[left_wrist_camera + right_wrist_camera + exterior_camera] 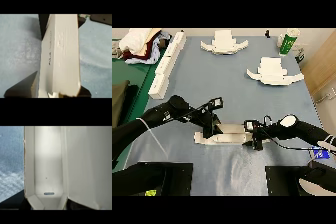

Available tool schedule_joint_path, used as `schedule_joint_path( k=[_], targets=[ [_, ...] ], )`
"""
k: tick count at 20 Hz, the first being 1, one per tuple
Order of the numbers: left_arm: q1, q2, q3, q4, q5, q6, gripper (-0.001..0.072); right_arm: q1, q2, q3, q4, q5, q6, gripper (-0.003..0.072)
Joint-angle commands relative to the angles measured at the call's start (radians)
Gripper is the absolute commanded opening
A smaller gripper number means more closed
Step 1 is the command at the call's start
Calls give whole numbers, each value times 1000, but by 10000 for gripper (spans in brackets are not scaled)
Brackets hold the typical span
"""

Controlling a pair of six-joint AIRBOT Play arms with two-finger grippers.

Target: Fold the box.

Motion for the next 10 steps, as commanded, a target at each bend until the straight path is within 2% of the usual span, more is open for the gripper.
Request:
schedule_joint_path(
  k=[1,2,3,4,6,7,8,10],
  targets=[
    [44,102,6,254,-40,-365,375,0,1,0,0,0,0,442],
    [62,154,15,385,-105,-505,371,0,1,0,0,0,0,442],
    [74,204,26,477,-180,-639,269,0,1,0,0,0,0,442],
    [80,252,36,523,-273,-766,17,0,1,0,0,0,0,442],
    [60,312,35,441,-391,-927,15,0,1,0,0,0,0,442],
    [29,317,32,348,-396,-985,15,0,1,0,0,0,0,442],
    [-26,309,31,238,-352,-1014,15,0,1,0,0,1,0,442],
    [-174,262,31,97,-153,-1020,15,0,1,0,0,0,0,442]
  ],
)
